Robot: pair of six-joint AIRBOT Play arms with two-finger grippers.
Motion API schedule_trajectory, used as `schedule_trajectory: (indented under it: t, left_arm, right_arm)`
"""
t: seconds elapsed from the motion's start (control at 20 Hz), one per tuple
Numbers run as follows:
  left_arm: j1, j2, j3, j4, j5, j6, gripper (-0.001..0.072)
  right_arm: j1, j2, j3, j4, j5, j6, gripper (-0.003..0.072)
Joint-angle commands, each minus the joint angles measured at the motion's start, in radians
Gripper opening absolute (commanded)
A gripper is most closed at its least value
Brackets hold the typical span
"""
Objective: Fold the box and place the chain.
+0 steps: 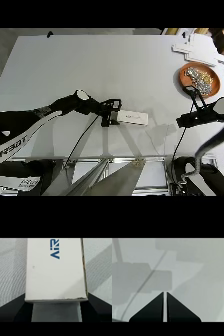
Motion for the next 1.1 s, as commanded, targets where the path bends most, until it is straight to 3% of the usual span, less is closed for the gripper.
schedule_trajectory:
  t: [0.0, 0.15, 0.35, 0.75, 1.05]
  left_arm:
    - [0.0, 0.001, 0.001, -0.014, 0.0, 0.0, 0.0205]
    - [0.007, 0.018, 0.001, -0.008, -0.007, -0.023, 0.0203]
    - [0.091, 0.174, 0.001, 0.092, -0.007, -0.314, 0.0207]
    - [0.497, 0.562, 0.001, 0.572, 0.002, -1.128, 0.0206]
    - [0.743, 0.586, -0.008, 0.976, -0.019, -1.49, 0.0206]
  right_arm:
    - [-0.005, 0.001, -0.002, -0.004, 0.005, 0.007, 0.005]
    - [-0.005, 0.001, -0.002, -0.004, 0.005, 0.007, 0.005]
    - [-0.005, 0.001, -0.002, -0.004, 0.005, 0.007, 0.005]
    - [-0.005, 0.001, -0.002, -0.004, 0.005, 0.007, 0.005]
    - [-0.005, 0.001, -0.002, -0.004, 0.005, 0.007, 0.005]
